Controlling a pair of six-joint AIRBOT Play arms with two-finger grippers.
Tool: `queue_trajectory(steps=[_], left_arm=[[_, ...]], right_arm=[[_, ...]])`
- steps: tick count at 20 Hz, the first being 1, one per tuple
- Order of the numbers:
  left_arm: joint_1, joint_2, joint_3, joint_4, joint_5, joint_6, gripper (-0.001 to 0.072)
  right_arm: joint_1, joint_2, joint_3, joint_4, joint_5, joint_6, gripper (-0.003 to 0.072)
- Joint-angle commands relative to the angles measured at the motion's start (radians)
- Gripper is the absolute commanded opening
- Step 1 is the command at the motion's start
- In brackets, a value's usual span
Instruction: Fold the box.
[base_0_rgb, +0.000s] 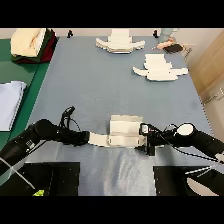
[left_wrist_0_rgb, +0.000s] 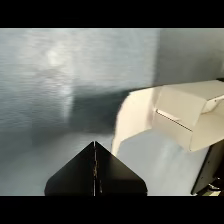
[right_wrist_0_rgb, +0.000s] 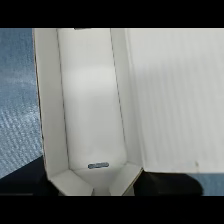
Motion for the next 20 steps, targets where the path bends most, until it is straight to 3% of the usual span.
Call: queue_trajectory(steps=[1,5,12,13,14,15,20], left_arm=[[-0.132,-0.055,-0.002,-0.055,0.145,-0.019,0.0017],[-0.227,-0.054,0.003,-0.110,0.249,0.006,0.0017],[-0.272,-0.047,0.098,-0.113,0.249,0.039,0.0021],[-0.272,-0.047,0.101,-0.113,0.248,0.039,0.0099],[-0.272,-0.048,0.101,-0.114,0.247,0.038,0.0403],[-0.273,-0.049,0.101,-0.122,0.247,0.035,0.0483],[-0.303,-0.099,0.101,-0.146,0.263,0.037,0.0465]], right_arm=[[0.001,0.001,0.000,0.000,0.000,0.000,0.0511],[0.001,0.001,0.000,0.000,0.000,0.000,0.0511],[0.001,0.001,0.000,0.000,0.000,0.000,0.0511],[0.001,0.001,0.000,0.000,0.000,0.000,0.0511],[0.001,0.001,0.000,0.000,0.000,0.000,0.0511],[0.001,0.001,0.000,0.000,0.000,0.000,0.0511],[0.001,0.001,0.001,0.000,0.000,0.000,0.0511]])
